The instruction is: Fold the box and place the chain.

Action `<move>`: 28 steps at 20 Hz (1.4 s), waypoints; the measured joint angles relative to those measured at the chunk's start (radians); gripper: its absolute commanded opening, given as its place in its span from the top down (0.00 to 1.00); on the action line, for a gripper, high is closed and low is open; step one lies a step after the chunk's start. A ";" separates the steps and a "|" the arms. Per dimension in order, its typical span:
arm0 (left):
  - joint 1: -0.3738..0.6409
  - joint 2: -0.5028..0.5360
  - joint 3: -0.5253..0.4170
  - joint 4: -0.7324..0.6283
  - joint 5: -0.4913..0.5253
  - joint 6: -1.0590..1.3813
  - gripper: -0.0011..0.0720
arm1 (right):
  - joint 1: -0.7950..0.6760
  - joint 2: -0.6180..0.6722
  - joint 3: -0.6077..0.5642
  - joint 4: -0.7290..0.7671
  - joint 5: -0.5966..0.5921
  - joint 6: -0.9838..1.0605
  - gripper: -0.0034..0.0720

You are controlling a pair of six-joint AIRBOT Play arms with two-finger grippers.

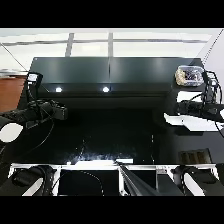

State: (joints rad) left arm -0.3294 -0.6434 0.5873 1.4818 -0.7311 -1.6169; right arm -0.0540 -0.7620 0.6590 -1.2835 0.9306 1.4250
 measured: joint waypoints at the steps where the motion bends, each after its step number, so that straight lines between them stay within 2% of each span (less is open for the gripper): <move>1: 0.000 0.000 0.000 0.000 0.000 0.000 0.95 | 0.000 0.000 0.000 0.000 0.000 0.000 0.90; 10: 0.000 0.000 0.000 0.000 0.000 0.000 0.95 | 0.000 0.000 0.000 0.000 0.000 0.000 0.90; 14: 0.000 0.000 0.000 0.000 0.000 0.000 0.95 | 0.000 0.000 0.000 0.045 -0.019 0.000 0.89; 15: 0.000 0.000 0.000 0.000 0.000 0.000 0.95 | 0.000 0.000 0.000 0.062 -0.032 0.000 0.64; 16: 0.000 0.000 0.000 0.000 0.000 0.000 0.95 | 0.001 -0.001 0.000 0.074 -0.044 -0.002 0.14; 17: 0.000 0.000 0.000 0.000 0.000 0.000 0.95 | 0.001 -0.003 0.000 0.078 -0.065 -0.010 0.02; 22: 0.000 0.000 0.000 -0.001 0.035 0.000 0.93 | 0.000 -0.008 0.000 0.003 -0.122 -0.015 0.02; 23: 0.000 0.000 0.000 -0.001 0.044 0.000 0.68 | -0.004 -0.009 0.000 -0.027 -0.129 0.007 0.02; 24: 0.000 0.000 0.000 -0.002 0.051 0.000 0.06 | -0.014 -0.010 0.000 -0.068 -0.137 0.043 0.02; 25: 0.000 0.000 0.000 -0.002 0.065 0.000 0.02 | -0.032 -0.012 0.000 -0.127 -0.151 0.085 0.02; 28: -0.001 0.000 0.001 -0.002 0.089 -0.006 0.02 | -0.157 -0.046 0.008 -0.345 -0.188 0.246 0.02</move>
State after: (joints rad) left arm -0.3305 -0.6437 0.5880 1.4796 -0.6418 -1.6226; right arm -0.2108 -0.8082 0.6670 -1.6283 0.7425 1.6714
